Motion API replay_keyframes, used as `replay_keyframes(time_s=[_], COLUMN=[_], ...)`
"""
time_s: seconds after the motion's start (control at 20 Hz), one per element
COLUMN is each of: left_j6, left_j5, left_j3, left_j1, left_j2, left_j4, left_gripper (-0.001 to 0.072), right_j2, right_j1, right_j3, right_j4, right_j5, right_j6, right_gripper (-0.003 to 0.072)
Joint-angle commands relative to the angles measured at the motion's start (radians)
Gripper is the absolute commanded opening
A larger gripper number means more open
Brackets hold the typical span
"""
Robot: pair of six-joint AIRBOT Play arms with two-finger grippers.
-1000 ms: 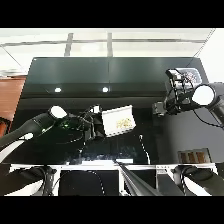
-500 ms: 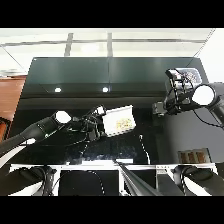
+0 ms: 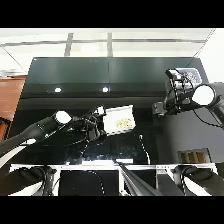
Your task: Fold the box and place the chain.
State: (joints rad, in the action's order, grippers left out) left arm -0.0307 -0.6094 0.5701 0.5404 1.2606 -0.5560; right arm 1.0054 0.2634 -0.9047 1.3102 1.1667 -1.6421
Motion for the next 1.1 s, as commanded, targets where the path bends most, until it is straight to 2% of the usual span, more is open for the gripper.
replay_keyframes(time_s=[0.0,0.3,0.5,0.85,0.9,1.05], left_j6=[0.14,0.139,0.139,0.14,0.142,0.267], left_j5=[-0.031,-0.053,-0.058,-0.08,-0.08,-0.131], left_j3=[0.003,0.011,0.032,0.038,0.038,0.04], left_j1=[-0.002,-0.026,-0.039,-0.039,-0.039,-0.038], left_j2=[0.003,0.046,0.048,0.048,0.051,0.07], left_j4=[-0.001,0.004,0.099,0.103,0.103,0.104], left_gripper=[0.0704,0.0705,0.0704,0.0704,0.0685,0.0668], right_j2=[0.0,0.0,0.0,0.0,0.0,0.0], right_j1=[0.0,0.0,0.0,0.0,0.0,0.0], right_j3=[0.0,0.0,0.0,0.0,0.0,0.0], right_j4=[0.0,-0.001,0.0,0.0,0.0,0.0], right_j5=[0.0,0.0,0.0,0.0,0.0,-0.006], right_j6=[0.0,0.0,0.0,0.0,0.0,0.0], right_gripper=[0.0375,0.0375,0.0375,0.0375,0.0376,0.0375])
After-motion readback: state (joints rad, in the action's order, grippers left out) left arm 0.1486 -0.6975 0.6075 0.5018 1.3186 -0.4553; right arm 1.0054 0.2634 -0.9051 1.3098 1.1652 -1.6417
